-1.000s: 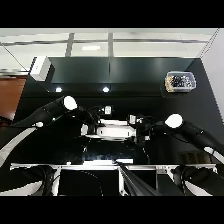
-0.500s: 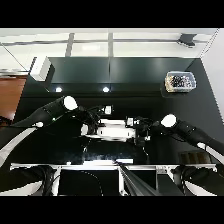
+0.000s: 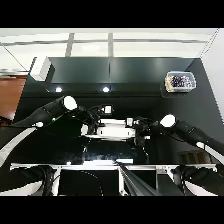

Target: Fold the box and place the chain.

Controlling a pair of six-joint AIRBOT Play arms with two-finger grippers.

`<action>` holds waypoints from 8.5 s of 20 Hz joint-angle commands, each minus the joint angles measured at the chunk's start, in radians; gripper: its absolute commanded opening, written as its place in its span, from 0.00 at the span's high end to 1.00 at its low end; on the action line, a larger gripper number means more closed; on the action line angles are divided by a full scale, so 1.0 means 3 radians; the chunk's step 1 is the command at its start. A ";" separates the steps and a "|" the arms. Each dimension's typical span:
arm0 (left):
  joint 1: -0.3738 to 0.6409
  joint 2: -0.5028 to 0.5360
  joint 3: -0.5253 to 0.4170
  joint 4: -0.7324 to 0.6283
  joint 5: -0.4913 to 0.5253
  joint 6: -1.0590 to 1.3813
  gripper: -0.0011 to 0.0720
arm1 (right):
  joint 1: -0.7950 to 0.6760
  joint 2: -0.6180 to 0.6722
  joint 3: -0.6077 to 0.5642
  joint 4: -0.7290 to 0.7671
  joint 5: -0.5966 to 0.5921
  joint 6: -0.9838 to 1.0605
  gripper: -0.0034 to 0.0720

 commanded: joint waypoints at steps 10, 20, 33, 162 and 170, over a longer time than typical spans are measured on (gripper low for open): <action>0.0001 0.0003 0.0093 0.0201 -0.0184 -0.0243 0.60 | 0.0006 -0.0006 0.0000 -0.0046 -0.0004 0.0009 0.65; 0.0001 0.0479 0.0576 0.1441 -0.1311 -0.2082 0.78 | 0.0006 -0.0006 0.0000 -0.0056 0.0019 0.0004 0.64; 0.0000 0.1071 -0.0734 -0.2117 0.0579 -0.1539 0.95 | 0.0006 -0.0005 0.0000 -0.0053 0.0019 0.0005 0.64; 0.1122 0.0416 -0.1153 -0.0786 -0.0331 -0.3702 0.95 | 0.0006 -0.0006 0.0000 -0.0043 -0.0005 0.0008 0.64; 0.1175 0.0417 -0.1100 -0.0593 -0.0533 -0.3572 0.95 | 0.0006 -0.0005 0.0000 -0.0043 -0.0005 0.0008 0.64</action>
